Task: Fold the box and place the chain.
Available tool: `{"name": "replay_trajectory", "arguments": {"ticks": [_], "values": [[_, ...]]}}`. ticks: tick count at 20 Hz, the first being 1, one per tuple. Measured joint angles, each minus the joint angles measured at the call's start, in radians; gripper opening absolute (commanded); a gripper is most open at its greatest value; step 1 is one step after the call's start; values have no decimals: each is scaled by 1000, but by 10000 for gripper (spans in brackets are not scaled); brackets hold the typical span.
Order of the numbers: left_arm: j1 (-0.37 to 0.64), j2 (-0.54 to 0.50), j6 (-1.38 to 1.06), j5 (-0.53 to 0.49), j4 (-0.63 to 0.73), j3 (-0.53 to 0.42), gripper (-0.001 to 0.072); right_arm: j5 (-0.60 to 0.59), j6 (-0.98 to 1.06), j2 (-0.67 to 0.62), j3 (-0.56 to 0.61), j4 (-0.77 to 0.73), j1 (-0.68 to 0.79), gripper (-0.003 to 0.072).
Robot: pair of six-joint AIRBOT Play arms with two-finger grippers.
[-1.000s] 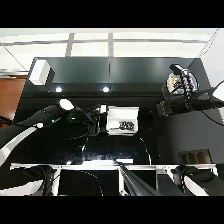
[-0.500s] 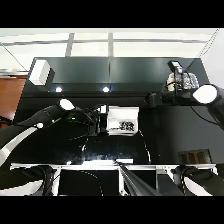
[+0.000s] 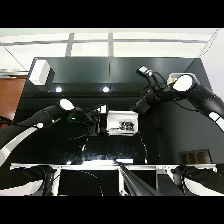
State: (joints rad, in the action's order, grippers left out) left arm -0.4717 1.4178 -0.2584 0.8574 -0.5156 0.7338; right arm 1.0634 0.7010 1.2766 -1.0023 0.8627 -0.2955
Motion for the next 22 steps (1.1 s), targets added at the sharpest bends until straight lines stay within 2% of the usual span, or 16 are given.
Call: {"name": "replay_trajectory", "arguments": {"ticks": [3,6,9,15,16,17,18,19,22], "values": [[0,0,0,0,0,0,332,144,-104,-11,-8,4,-4,677],[0,0,0,0,0,0,332,204,-153,-19,4,-2,-11,677],[0,0,0,0,0,0,332,196,-211,-22,45,-19,-35,677],[0,0,0,0,0,0,332,91,-303,-23,94,-20,-82,674],[0,0,0,0,0,0,331,81,-309,-24,97,-20,-85,461],[0,0,1,0,0,0,332,74,-315,-24,99,-18,-87,408],[0,0,2,0,1,0,332,73,-320,-24,100,-17,-89,398],[0,0,2,0,1,0,332,69,-327,-25,101,-16,-90,305],[0,0,2,0,0,0,332,60,-333,-26,102,-15,-92,306]]}}
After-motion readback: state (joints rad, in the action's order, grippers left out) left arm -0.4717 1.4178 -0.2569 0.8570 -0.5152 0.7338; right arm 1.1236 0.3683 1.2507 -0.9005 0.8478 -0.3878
